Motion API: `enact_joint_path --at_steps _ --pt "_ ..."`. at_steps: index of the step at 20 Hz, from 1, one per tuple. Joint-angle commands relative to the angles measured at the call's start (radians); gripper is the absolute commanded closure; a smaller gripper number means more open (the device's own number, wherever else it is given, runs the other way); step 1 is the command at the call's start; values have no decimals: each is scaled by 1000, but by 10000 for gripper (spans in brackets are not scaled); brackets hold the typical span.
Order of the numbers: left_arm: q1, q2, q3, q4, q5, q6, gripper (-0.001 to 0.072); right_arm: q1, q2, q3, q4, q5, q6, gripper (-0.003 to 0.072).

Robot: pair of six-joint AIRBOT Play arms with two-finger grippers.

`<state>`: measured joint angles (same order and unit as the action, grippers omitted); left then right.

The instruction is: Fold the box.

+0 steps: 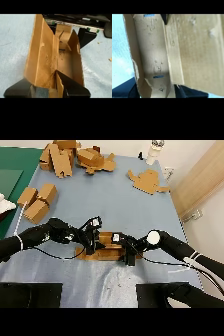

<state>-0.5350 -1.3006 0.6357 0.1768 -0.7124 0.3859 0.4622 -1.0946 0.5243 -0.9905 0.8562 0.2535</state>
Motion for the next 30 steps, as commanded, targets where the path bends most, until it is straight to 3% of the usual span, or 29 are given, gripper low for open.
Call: enact_joint_path --at_steps 1,8,12,13,14,15,17,20,22,25,30 --pt "1 1 1 -5 7 -40 346 1 0 0 0 0 0 244" --pt "75 152 1 31 14 -75 345 1 0 0 0 1 0 242" --pt "103 253 1 372 -39 -387 348 1 0 0 0 0 0 241" --pt "105 272 1 483 -60 -528 429 1 0 0 0 0 0 242" --pt "107 285 1 575 -101 -677 637 1 0 0 0 0 0 241" --pt "106 291 0 639 -156 -813 695 1 0 0 0 0 0 242" --pt "105 291 -6 669 -294 -1089 695 1 0 0 0 0 0 242" --pt "57 291 -25 628 -441 -1278 696 1 0 0 0 0 0 242" --pt "-20 290 -25 459 -388 -1311 697 1 0 0 0 0 0 242" --pt "-127 255 -8 219 -147 -1376 697 1 0 0 0 0 0 242" --pt "-120 106 116 208 -20 -1408 697 1 0 0 2 0 0 242"
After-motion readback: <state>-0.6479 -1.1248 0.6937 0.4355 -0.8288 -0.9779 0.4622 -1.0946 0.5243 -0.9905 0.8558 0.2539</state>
